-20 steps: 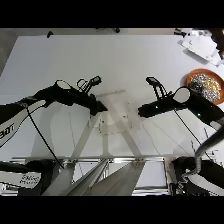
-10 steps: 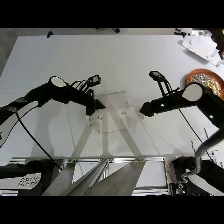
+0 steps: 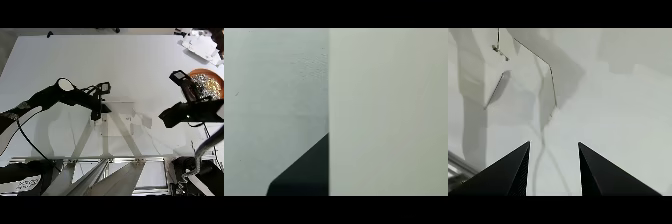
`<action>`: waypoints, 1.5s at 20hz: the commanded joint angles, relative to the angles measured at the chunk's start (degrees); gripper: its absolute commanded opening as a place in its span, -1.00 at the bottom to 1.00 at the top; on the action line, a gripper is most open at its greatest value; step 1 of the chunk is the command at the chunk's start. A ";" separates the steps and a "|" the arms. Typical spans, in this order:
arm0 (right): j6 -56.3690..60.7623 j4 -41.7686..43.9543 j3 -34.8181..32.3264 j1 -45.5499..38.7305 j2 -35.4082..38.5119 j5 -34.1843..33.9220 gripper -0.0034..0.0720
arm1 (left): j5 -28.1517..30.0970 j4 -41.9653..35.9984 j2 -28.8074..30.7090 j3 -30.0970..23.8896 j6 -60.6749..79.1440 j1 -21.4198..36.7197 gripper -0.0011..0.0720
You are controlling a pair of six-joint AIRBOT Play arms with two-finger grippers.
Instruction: Fold the box and place the chain.
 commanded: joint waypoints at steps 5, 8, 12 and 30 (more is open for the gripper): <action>3.06 -4.90 -0.22 0.00 8.26 4.55 0.01 | 17.46 1.66 11.74 -10.10 -2.51 -5.09 -0.98; 3.08 -4.81 -0.22 0.00 8.24 2.97 0.01 | 19.39 -5.46 13.92 -13.86 -2.27 -3.89 -0.97; 3.34 -4.33 -0.22 0.00 8.24 1.51 0.01 | 19.23 -7.13 11.89 -14.34 2.38 -3.74 -0.97; 3.32 -3.32 -0.24 0.00 8.17 -0.33 0.01 | 9.03 -14.27 0.37 -8.07 22.56 -3.69 -0.97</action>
